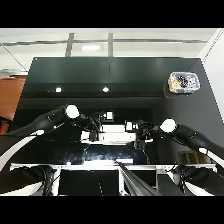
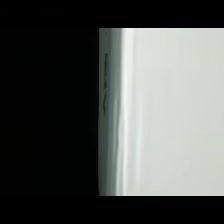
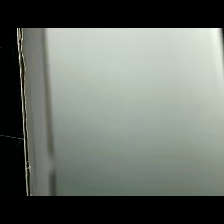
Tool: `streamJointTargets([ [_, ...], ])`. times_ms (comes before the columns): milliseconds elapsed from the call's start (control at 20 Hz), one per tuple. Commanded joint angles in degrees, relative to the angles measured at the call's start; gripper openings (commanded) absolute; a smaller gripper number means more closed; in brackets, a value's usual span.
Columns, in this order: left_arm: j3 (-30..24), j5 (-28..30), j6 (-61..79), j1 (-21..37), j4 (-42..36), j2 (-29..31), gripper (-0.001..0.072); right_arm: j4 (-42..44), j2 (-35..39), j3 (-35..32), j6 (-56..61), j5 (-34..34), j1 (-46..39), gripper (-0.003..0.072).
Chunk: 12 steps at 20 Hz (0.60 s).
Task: Fold the box and place the chain.
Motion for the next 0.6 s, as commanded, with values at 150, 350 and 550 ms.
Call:
streamJointTargets([
  [150,0.0,-0.1,0.0,0.0,0.0,0.0,0.0031,-0.6,-0.1,0.0,0.1,-0.1,0.0,0.0693],
  [350,0.0,-0.1,0.0,0.0,0.0,0.0,0.0031,-1.9,0.0,0.0,2.1,0.2,0.0,0.0693],
  [550,0.0,-0.1,0.0,0.0,0.0,0.0,0.0031,-1.9,0.0,0.0,2.1,0.9,0.0,0.0693],
])
